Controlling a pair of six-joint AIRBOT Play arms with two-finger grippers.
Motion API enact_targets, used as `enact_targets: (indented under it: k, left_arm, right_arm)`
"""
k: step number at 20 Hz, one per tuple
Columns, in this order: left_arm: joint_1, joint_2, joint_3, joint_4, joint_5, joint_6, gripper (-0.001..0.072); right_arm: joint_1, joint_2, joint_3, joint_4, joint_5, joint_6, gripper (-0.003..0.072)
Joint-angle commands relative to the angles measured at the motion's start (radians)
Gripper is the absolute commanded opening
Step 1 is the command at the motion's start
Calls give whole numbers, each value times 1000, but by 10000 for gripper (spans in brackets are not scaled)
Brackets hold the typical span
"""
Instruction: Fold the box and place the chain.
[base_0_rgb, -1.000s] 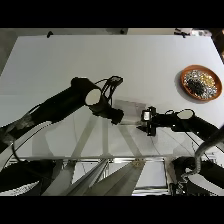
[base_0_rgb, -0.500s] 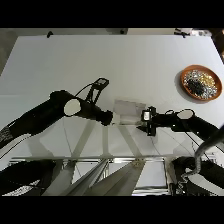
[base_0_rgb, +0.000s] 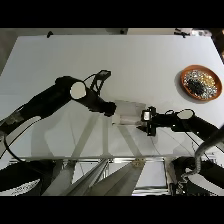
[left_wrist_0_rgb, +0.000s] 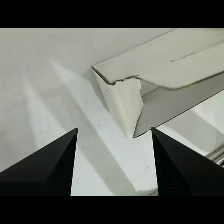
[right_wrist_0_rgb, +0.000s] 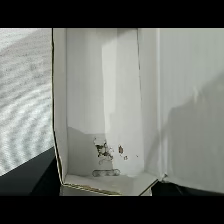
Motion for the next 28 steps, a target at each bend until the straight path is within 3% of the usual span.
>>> enact_targets:
  k: [1,9,28]
  left_arm:
    - [3,-68,117,53,-158,-66,497]
    - [-1,-141,162,52,-269,-116,498]
    - [-68,-260,168,43,-109,-133,497]
  right_arm:
    - [0,1,0,0,0,0,341]
    - [0,1,0,0,0,0,341]
    - [0,1,0,0,0,0,341]
